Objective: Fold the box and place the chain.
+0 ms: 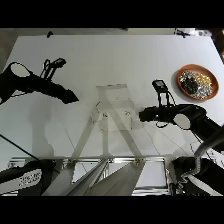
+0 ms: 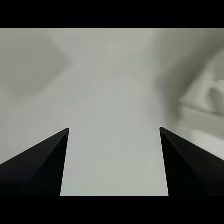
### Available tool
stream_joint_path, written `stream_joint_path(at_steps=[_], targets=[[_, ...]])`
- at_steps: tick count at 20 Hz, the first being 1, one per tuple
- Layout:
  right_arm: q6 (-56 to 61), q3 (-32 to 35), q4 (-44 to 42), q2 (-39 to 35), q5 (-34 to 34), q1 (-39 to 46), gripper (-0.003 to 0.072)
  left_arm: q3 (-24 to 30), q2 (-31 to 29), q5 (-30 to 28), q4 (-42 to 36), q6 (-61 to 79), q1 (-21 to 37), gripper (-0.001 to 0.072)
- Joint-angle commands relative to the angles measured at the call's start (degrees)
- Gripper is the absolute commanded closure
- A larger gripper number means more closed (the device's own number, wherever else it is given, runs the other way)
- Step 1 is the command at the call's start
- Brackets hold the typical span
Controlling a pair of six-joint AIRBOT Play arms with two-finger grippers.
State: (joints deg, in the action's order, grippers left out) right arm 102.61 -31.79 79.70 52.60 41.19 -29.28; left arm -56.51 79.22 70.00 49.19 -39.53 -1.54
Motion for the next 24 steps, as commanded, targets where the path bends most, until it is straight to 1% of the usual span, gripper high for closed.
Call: stream_joint_path(at_steps=[1,4,8,13,16,20,23,24], targets=[[0.0,0.0,-0.1,0.0,0.0,-0.1,0.0676,0.0,6.4,5.5,-20.1,21.8,-0.2,0.0087],[0.0,0.0,-0.5,0.0,0.0,-0.1,0.0676,0.0,11.4,6.7,-20.6,26.2,-1.5,0.0079],[0.0,0.0,-0.6,0.0,0.0,0.0,0.0676,0.0,16.2,6.4,-24.6,33.3,-5.4,0.0079],[0.0,0.0,-0.9,0.0,0.1,0.0,0.0676,0.0,17.9,3.0,-28.6,41.4,-9.7,0.0080],[0.0,0.0,-1.5,0.0,0.1,0.0,0.0676,0.0,18.3,1.7,-32.6,45.2,-11.1,0.0081],[0.0,0.0,-2.0,0.0,0.2,0.0,0.0676,0.0,19.0,1.1,-34.8,47.1,-12.1,0.0098],[0.0,0.0,-2.0,0.0,0.2,0.0,0.0676,0.0,19.5,1.1,-34.6,47.1,-13.2,0.0326],[0.0,0.0,-2.0,0.0,0.2,0.0,0.0676,0.0,19.5,1.1,-34.4,47.0,-13.6,0.0473]])
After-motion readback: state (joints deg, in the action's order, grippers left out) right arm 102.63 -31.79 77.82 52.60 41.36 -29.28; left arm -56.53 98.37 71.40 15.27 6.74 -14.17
